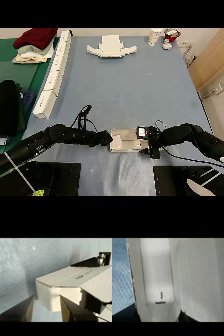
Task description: Fold the box.
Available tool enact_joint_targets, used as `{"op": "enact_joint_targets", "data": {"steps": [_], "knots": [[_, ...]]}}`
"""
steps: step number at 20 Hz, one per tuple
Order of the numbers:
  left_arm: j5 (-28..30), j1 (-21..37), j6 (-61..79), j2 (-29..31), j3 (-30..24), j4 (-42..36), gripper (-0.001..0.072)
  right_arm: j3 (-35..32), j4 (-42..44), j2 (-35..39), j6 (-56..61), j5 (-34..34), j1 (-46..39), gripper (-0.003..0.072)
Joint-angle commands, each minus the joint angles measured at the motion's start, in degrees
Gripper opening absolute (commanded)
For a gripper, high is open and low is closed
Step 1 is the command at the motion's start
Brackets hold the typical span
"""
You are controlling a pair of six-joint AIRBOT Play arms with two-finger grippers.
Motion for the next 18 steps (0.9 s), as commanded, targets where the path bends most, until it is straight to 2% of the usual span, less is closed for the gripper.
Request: {"op": "enact_joint_targets", "data": {"steps": [1,4,7,12,14,18], "knots": [[-0.57,-2.4,-5.81,-3.17,3.54,4.17,0.0473,0.0,0.02,0.04,0.02,0.02,0.02,0.0509],[-1.18,-6.8,-19.58,-8.11,7.69,14.01,0.0473,0.0,0.02,0.04,0.02,0.02,0.02,0.0509],[-5.14,-10.08,-32.74,-13.05,12.9,22.67,0.0472,0.0,0.02,0.04,0.02,0.02,0.02,0.0509],[-19.74,-16.35,-49.55,-21.22,24.94,41.83,0.0473,0.0,0.02,0.04,0.02,0.02,0.02,0.0509],[-23.26,-18.51,-52.54,-23.45,28.65,44.87,0.0473,0.0,0.02,0.04,0.02,0.02,0.02,0.0509],[-26.25,-20.22,-54.49,-26.49,32.83,45.24,0.0472,0.0,0.02,0.04,0.02,0.02,0.02,0.0509]]}}
